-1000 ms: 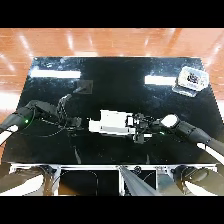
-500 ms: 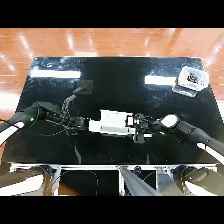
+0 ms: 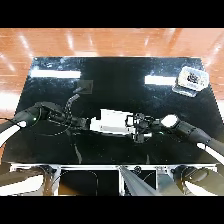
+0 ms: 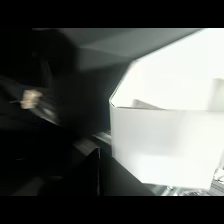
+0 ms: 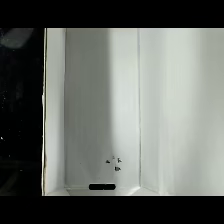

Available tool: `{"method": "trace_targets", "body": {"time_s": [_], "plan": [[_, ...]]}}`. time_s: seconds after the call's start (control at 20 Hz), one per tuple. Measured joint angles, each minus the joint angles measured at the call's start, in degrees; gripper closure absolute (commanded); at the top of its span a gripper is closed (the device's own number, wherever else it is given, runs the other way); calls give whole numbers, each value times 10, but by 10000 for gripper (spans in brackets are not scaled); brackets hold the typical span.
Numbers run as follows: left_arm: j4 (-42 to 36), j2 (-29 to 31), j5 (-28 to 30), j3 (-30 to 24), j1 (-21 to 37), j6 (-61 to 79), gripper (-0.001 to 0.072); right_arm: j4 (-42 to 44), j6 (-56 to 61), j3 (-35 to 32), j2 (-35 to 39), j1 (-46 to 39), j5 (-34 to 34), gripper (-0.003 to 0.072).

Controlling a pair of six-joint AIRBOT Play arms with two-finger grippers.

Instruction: Fold the box and place the chain.

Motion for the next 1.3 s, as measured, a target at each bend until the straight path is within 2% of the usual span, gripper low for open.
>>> {"method": "trace_targets", "body": {"time_s": [0.15, 0.2, 0.3, 0.4, 0.45, 0.6, 0.65, 0.7, 1.3], "plan": [[-7, 1, 15, 7, 0, 8, 682, -1, 0, 0, 0, 0, 0, 83], [-9, 2, 18, 9, 0, 8, 651, -1, 0, 0, 0, 0, 0, 83], [-13, 2, 22, 16, 0, 10, 484, -2, 0, 0, 0, 0, 0, 83], [-16, 2, 32, 23, 0, 10, 273, -2, 0, 0, 0, 0, 0, 83], [-16, 2, 38, 27, 0, 10, 242, -2, 0, 0, 0, 0, 0, 83], [-18, 2, 57, 38, 0, 12, 219, -2, 0, 0, 0, 0, 0, 83], [-19, 2, 63, 40, -1, 11, 116, -2, 0, 0, 0, 0, 0, 83], [-21, 2, 66, 41, -1, 11, 74, -2, 0, 0, 0, 0, 0, 83], [-47, 2, 74, 45, -1, 10, 79, -1, 1, 0, 0, 0, 0, 83]]}}
